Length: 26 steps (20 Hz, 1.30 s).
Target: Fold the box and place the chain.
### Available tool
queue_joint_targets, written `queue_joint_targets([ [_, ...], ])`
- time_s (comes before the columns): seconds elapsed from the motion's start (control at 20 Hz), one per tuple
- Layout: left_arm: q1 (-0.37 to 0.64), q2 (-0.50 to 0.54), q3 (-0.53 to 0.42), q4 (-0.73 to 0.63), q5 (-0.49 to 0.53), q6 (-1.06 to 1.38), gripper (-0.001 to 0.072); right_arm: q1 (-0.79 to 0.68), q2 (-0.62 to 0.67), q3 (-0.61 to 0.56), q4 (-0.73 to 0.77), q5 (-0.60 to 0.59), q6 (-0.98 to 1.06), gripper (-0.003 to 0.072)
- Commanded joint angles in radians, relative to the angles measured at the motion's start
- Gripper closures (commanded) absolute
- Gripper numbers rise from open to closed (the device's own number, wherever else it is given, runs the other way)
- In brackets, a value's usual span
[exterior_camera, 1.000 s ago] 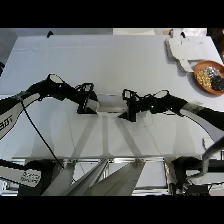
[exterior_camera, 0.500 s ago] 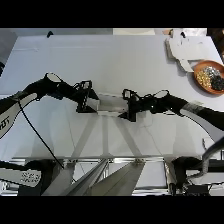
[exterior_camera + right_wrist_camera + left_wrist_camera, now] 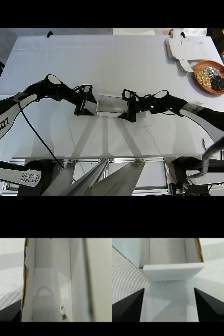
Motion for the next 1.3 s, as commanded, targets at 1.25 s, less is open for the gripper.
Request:
queue_joint_targets([
  [1.25, 0.001, 0.067, -0.005, -0.056, -0.069, 0.003, 0.0013, 0.000, 0.000, 0.000, 0.000, -0.001, 0.000, 0.0167],
])
